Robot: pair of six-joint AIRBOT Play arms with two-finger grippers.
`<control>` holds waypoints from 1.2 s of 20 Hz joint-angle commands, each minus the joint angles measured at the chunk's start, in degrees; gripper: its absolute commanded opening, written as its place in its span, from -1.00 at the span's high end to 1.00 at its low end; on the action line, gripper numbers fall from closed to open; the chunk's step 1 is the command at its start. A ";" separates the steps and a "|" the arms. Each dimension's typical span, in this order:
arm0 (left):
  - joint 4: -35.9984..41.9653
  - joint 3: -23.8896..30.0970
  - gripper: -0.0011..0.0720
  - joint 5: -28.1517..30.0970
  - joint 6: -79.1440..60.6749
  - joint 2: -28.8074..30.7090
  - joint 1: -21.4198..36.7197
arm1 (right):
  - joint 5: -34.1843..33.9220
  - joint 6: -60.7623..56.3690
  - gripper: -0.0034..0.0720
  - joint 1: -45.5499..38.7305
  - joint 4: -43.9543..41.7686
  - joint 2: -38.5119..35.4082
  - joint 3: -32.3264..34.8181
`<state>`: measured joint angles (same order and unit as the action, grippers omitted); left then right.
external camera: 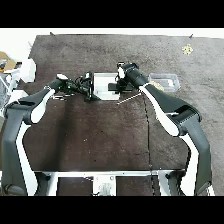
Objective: Fold the box and place the chain.
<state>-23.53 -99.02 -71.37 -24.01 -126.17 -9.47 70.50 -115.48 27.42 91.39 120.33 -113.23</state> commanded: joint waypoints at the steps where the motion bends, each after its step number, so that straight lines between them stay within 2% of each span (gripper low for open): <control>1: 0.00 0.02 -0.01 0.04 -0.02 -0.02 0.07 | 0.98 -0.33 0.71 0.02 0.37 0.04 -0.04; 3: 0.00 0.02 -0.01 0.04 -0.02 -0.02 0.04 | 0.66 -0.31 0.84 0.02 0.57 0.04 -0.04; 8: 0.00 0.02 -0.01 0.04 -0.02 -0.02 0.07 | 0.63 -0.37 0.82 0.00 0.76 -0.02 -0.09; 10: 0.00 0.02 -0.01 0.04 -0.02 -0.02 0.04 | 1.55 -0.74 0.62 -0.04 0.09 -0.02 -0.09; 12: 0.00 0.02 -0.01 0.04 -0.02 -0.02 0.07 | 2.25 -0.70 0.62 -0.13 0.09 -0.02 -0.11; 13: 0.00 0.02 -0.01 0.04 -0.02 -0.02 0.07 | 2.43 -0.70 0.26 -0.15 -0.15 -0.02 -0.15; 14: 0.00 0.02 -0.01 0.04 -0.02 -0.02 0.04 | 2.80 -0.63 0.00 -0.17 -0.37 -0.02 -0.22; 19: 0.00 0.02 -0.01 0.04 -0.02 -0.02 0.07 | 5.46 2.86 0.00 -0.31 -1.75 0.04 -3.98; 24: 0.00 0.02 -0.01 0.04 -0.02 -0.02 0.04 | 8.76 4.28 0.00 -1.46 -2.16 0.15 -4.28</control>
